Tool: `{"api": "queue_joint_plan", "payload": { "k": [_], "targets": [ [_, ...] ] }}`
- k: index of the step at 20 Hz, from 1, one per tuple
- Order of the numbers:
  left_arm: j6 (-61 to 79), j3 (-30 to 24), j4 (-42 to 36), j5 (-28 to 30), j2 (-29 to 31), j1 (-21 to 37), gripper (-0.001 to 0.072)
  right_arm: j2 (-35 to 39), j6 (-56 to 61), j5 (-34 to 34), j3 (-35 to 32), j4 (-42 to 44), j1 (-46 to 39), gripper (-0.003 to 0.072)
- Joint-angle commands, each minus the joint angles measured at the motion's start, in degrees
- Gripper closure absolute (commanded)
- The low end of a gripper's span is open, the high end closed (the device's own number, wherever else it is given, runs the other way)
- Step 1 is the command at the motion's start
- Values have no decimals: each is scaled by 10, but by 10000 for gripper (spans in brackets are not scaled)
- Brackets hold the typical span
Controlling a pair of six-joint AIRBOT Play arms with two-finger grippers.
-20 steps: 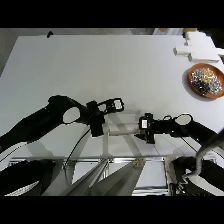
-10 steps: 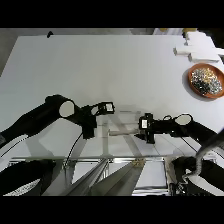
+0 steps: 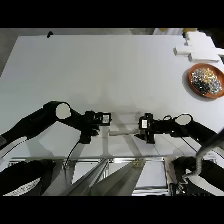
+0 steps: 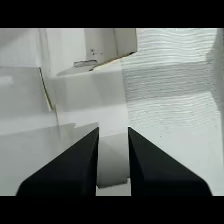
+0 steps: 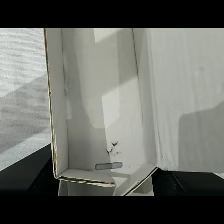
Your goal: Fold the box and place the chain.
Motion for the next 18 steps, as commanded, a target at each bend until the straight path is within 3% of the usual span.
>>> {"api": "queue_joint_plan", "payload": {
  "k": [1, 2, 4, 11, 16, 18],
  "targets": [
    [31, -4, -12, 63, -25, 1, 456, 0, 0, 0, 0, 0, 0, 391],
    [31, -4, -12, 76, -37, 1, 365, 0, 0, 0, 0, 0, 0, 391],
    [31, -4, -12, 93, -56, 0, 316, 0, 0, 0, 0, 0, 0, 391],
    [109, -4, -45, 99, -63, 0, 316, 1, 0, 0, 0, 0, 0, 391],
    [147, -4, -54, 72, -57, 0, 319, 1, 0, 0, 0, 0, 0, 391],
    [147, -4, -54, 56, -52, 0, 364, 1, 0, 0, 0, 0, 0, 391]
  ]
}}
